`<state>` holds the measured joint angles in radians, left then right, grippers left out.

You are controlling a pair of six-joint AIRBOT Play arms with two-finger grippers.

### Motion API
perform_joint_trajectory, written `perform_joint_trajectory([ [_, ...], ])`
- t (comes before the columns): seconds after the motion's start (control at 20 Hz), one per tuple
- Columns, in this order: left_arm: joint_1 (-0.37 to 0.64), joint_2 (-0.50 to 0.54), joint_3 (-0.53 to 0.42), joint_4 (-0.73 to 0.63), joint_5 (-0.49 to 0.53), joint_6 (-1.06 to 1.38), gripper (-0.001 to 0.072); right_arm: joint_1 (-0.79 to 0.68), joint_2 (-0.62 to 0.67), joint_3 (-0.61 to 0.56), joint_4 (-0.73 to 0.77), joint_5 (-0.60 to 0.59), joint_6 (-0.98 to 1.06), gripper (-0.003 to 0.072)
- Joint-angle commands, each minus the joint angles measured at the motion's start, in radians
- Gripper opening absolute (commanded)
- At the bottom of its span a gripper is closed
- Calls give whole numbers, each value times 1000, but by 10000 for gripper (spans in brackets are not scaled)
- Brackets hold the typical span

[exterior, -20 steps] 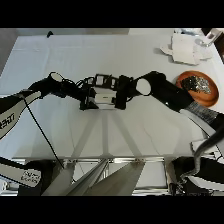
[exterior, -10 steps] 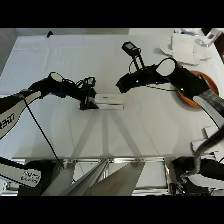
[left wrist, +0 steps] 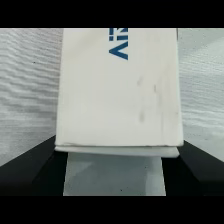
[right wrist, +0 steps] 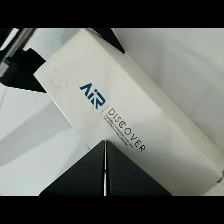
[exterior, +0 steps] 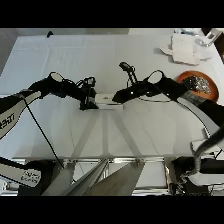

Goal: Fold the box and place the chain.

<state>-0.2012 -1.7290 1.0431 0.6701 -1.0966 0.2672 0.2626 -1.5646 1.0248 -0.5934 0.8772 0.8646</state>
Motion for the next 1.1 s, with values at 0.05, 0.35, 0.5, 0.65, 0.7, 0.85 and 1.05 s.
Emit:
perform_joint_trajectory([
  [0.05, 0, 0, 0, -3, 0, -5, 395, 8, -7, -66, -1, -46, -32, 10],
  [0.35, 0, 0, 0, -3, 0, -6, 395, 8, 77, -66, 5, -138, -36, 11],
  [0.5, 0, 0, 0, -3, 0, -5, 395, 8, 136, -66, 27, -147, -36, 13],
  [0.65, 0, 0, 0, -3, 0, -5, 395, 17, 159, -44, 99, -157, -35, 13],
  [0.7, 0, 0, 0, -3, 0, -5, 395, 30, 157, -24, 97, -158, -34, 14],
  [0.85, 0, 0, 0, -3, 0, -6, 395, 77, 138, 37, 97, -165, 14, 14],
  [1.05, 0, 0, 0, -3, 0, -5, 395, 124, 51, 58, 93, -167, 88, 13],
])
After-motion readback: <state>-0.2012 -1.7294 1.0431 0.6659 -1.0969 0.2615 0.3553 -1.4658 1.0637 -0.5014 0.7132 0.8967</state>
